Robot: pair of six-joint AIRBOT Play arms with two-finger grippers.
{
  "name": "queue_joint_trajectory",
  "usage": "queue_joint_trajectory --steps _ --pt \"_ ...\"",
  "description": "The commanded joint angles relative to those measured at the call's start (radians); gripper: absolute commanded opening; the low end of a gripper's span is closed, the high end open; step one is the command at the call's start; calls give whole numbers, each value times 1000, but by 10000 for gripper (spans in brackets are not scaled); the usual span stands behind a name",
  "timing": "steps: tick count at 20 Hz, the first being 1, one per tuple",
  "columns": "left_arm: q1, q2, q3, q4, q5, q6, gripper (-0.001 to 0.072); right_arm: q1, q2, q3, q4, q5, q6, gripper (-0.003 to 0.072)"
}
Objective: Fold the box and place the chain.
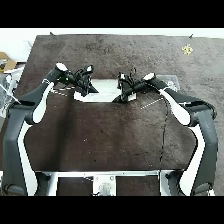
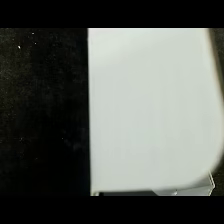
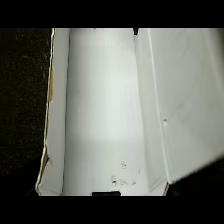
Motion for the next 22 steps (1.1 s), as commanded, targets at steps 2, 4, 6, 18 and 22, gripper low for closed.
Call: queue_joint_trajectory --steps 2,4,6,18,22 --pt "0 -1 1 0 0 0 12 1 -1 0 0 -1 0 325" --pt "0 -1 1 0 0 0 12 1 -1 0 0 -1 0 325" --pt "0 -1 1 -9 1 0 12 1 -1 0 0 -1 0 325" --pt "0 -1 1 -22 -7 0 13 1 -1 0 0 -1 0 325" --pt "0 0 2 -66 -31 -8 351 1 -1 0 0 -1 0 325"
